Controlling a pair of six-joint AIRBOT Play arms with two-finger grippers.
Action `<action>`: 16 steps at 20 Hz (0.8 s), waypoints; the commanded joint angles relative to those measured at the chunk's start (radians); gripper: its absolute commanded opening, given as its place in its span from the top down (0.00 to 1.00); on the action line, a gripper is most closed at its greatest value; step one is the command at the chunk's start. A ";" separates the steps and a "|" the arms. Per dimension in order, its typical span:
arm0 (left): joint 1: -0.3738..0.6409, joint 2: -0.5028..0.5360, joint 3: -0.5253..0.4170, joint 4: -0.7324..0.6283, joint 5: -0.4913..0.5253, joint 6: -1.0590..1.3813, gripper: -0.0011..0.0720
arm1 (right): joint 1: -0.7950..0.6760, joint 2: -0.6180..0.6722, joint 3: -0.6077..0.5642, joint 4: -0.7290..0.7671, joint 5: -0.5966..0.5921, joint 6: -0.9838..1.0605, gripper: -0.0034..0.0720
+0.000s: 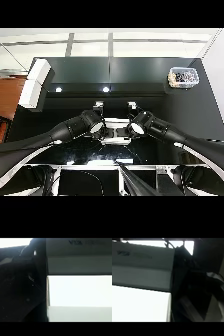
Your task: Fold the box and place the chain.
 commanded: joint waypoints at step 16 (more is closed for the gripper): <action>0.000 0.000 0.000 0.000 -0.002 -0.004 0.94 | -0.147 0.491 0.001 -0.270 0.235 -0.177 0.45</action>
